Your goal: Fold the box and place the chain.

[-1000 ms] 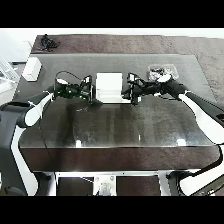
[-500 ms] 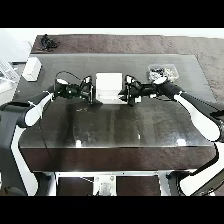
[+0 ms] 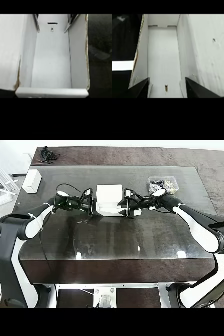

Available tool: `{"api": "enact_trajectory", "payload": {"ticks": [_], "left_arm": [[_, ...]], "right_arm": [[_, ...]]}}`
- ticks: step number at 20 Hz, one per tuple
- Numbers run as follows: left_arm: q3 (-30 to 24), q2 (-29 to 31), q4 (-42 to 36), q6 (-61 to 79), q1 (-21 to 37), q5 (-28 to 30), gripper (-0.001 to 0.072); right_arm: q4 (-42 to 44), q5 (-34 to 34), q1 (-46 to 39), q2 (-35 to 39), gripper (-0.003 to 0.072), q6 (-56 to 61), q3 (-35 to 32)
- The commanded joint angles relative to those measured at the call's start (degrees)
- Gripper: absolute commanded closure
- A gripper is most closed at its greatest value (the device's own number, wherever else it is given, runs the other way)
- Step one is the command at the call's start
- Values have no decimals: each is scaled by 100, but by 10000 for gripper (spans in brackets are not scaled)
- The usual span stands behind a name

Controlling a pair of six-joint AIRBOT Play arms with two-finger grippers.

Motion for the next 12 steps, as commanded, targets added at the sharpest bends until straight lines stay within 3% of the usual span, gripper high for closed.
{"api": "enact_trajectory", "payload": {"ticks": [1, 2, 4, 8, 12], "left_arm": [[4, 4, -9, -2, 7, 11, 420], [4, 4, -9, -2, 7, 11, 420], [4, 4, -9, -2, 7, 13, 420], [4, 4, -9, -2, 7, 11, 420], [4, 4, -9, -2, 7, 13, 419]], "right_arm": [[-146, -70, -11, -9, 96, 13, 9], [-146, -72, -11, -9, 105, 11, 11], [-146, -138, -33, -2, 549, 52, 26], [-697, -197, -203, 22, 679, 1338, 319], [-1340, 136, -407, 258, 681, 1993, 402]]}}
